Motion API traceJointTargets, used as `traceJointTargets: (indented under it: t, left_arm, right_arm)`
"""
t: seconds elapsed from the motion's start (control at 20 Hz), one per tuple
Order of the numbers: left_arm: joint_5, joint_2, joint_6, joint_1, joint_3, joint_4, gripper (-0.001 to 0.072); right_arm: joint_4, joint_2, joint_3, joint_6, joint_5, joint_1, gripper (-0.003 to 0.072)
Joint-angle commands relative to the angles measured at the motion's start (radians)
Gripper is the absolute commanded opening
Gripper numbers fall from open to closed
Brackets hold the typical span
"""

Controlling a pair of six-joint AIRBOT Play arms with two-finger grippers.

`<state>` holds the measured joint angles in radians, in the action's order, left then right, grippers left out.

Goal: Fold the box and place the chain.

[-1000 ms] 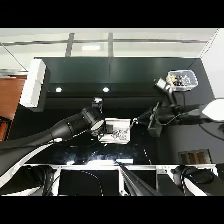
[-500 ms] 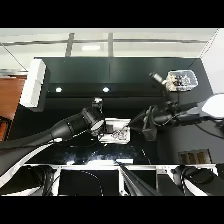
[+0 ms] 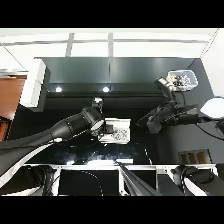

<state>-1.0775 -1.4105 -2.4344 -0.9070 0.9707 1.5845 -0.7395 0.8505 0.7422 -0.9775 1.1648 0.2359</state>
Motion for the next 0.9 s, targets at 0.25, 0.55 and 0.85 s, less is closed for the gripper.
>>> traceJointTargets:
  t: [0.25,0.55,0.85]
  left_arm:
    - [-0.081,0.026,-0.008,0.0,0.044,0.012,0.0709]
    - [-0.189,0.278,0.299,0.006,0.023,0.155,0.0709]
    - [0.076,0.631,0.847,0.477,-0.35,-0.324,0.0709]
  right_arm:
    - [-0.023,-0.015,0.005,-0.01,0.063,-0.077,0.0392]
    - [-0.025,-0.015,0.005,-0.011,0.058,-0.079,0.0393]
    - [-0.026,-0.014,0.005,-0.011,0.032,-0.079,0.0392]
